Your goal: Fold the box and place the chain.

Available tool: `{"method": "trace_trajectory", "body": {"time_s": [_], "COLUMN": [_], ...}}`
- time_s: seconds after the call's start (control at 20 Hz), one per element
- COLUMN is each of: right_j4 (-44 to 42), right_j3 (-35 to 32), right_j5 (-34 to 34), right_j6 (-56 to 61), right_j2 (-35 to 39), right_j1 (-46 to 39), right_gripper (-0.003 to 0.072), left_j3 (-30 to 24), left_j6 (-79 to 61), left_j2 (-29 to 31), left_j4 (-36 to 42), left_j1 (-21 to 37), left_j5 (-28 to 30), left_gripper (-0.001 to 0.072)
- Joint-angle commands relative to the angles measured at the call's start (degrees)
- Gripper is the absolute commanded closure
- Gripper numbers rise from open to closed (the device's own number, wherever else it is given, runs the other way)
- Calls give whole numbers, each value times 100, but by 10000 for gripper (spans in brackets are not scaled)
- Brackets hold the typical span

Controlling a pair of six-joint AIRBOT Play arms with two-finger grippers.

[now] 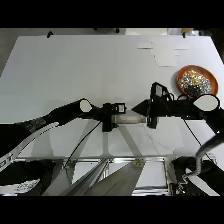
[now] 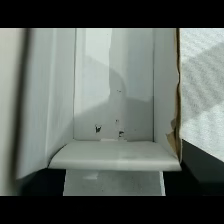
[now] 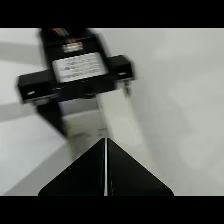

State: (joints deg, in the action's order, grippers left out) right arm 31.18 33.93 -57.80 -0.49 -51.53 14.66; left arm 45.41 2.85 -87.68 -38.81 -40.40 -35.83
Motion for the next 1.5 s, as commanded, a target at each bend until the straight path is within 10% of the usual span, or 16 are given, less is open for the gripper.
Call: {"method": "trace_trajectory", "body": {"time_s": [0.0, 0.55, 1.0, 1.45], "right_j4": [660, 225, 656, 1602], "right_j3": [-4, -7, -4, 4], "right_j5": [-398, 2592, 2396, 1775], "right_j6": [0, 1104, 1867, 1873], "right_j2": [46, -1182, -1729, -177], "right_j1": [437, 640, 640, 640], "right_gripper": [671, 671, 671, 671], "left_j3": [-2, -2, -2, -2], "left_j6": [0, 0, 0, 0], "left_j2": [2, 2, 2, 2], "left_j4": [0, 0, 0, 0], "left_j1": [0, 0, 0, 0], "left_j5": [-2, -4, -2, -2], "left_gripper": [698, 698, 698, 698]}}
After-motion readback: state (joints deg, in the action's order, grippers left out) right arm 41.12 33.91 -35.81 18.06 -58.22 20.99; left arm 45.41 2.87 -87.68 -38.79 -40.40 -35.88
